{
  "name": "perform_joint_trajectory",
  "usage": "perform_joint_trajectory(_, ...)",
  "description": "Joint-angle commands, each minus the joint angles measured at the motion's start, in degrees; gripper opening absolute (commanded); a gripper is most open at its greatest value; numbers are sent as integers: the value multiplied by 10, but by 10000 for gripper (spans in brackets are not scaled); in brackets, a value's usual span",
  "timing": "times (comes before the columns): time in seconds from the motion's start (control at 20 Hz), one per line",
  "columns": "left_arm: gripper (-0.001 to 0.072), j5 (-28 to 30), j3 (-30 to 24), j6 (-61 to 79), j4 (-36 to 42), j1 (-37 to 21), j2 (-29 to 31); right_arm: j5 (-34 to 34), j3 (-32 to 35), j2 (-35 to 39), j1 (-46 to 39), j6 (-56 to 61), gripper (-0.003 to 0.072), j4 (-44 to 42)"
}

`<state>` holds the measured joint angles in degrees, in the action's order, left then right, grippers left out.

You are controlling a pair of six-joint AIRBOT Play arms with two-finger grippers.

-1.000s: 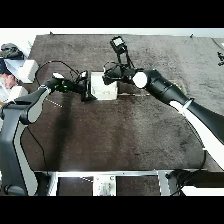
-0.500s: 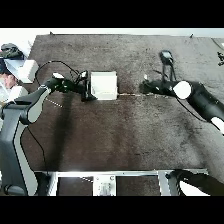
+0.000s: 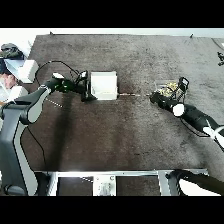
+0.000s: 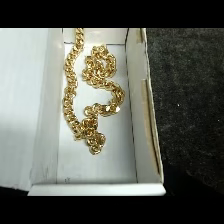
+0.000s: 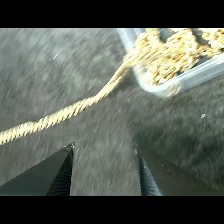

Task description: Fold the box and place the chain.

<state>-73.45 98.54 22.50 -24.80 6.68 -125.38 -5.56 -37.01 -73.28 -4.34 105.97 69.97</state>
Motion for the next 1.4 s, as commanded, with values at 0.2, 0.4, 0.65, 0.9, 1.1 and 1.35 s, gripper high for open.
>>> perform_joint_trajectory(0.2,227,0,0,0,0,0,0,103,-53,-111,10,23,425,-47)
perform_joint_trajectory(0.4,227,0,0,0,0,0,0,103,-99,-157,28,30,319,-57)
perform_joint_trajectory(0.65,226,0,0,0,0,0,0,129,-103,-164,28,49,160,-62)
perform_joint_trajectory(0.9,227,0,0,0,0,0,0,149,-109,-131,63,50,-13,-51)
perform_joint_trajectory(1.1,226,0,0,0,0,0,0,190,-109,-25,162,50,-13,-6)
perform_joint_trajectory(1.35,226,0,0,0,0,0,0,272,-159,35,259,50,-13,5)
